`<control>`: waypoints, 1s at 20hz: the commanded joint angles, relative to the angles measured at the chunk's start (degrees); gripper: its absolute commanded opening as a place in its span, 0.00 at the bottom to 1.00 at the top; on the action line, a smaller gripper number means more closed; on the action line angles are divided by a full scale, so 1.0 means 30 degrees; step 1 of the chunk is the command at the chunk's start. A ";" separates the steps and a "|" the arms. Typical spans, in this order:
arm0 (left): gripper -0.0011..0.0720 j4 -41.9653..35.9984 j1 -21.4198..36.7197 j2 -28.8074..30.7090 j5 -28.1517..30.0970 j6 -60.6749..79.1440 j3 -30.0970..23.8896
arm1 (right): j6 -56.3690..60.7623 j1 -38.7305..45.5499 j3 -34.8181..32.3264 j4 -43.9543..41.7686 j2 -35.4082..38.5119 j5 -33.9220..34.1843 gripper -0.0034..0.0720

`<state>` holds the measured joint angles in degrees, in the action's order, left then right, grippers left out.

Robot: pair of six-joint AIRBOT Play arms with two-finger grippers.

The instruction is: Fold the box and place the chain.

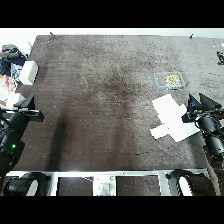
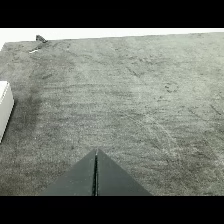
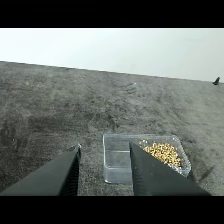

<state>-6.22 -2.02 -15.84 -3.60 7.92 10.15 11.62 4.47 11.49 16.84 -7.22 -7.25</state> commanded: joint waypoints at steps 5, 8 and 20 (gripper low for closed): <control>0.03 0.0007 0.0000 0.0015 0.0000 0.0007 -0.0007 | 0.0007 0.0007 0.0255 0.0313 -0.0160 0.1603 0.67; 0.03 0.0007 -0.0007 0.0015 0.0000 0.0007 -0.0007 | 0.0022 0.0015 0.1698 0.0299 -0.2135 0.2244 0.67; 0.03 0.0007 0.0000 0.0015 -0.0007 0.0007 -0.0007 | 0.6914 1.1154 1.3289 0.5209 -1.7704 -1.4936 0.67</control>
<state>-6.20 -2.04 -15.84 -3.62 7.94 10.15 25.23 28.82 42.41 24.86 -51.86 -37.19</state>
